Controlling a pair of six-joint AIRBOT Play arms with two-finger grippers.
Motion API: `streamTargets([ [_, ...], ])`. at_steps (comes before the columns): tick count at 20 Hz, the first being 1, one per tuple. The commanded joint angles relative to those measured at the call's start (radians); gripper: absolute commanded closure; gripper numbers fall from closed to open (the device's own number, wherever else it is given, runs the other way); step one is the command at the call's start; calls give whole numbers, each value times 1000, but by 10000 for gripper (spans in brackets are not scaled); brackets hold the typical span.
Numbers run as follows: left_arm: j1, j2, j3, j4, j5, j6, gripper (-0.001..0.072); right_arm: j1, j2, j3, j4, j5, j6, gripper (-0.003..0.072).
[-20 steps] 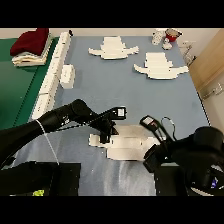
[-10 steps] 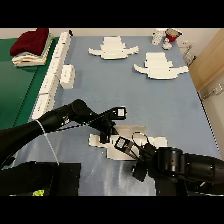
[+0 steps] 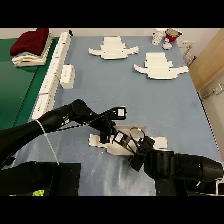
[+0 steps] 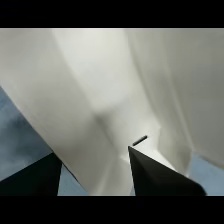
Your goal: Fold the box.
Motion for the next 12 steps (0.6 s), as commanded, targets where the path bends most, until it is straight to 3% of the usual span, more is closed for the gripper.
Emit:
streamTargets([
  [1, 0, 0, 0, 0, 1, 0, 696, 2, 40, 20, -40, -43, 137, 83],
  [8, 0, 0, 0, 0, 1, 0, 696, 2, 98, 28, -116, -155, 190, 82],
  [12, 0, 0, 0, 0, 1, 0, 696, 0, 119, 27, -134, -155, 141, 77],
])
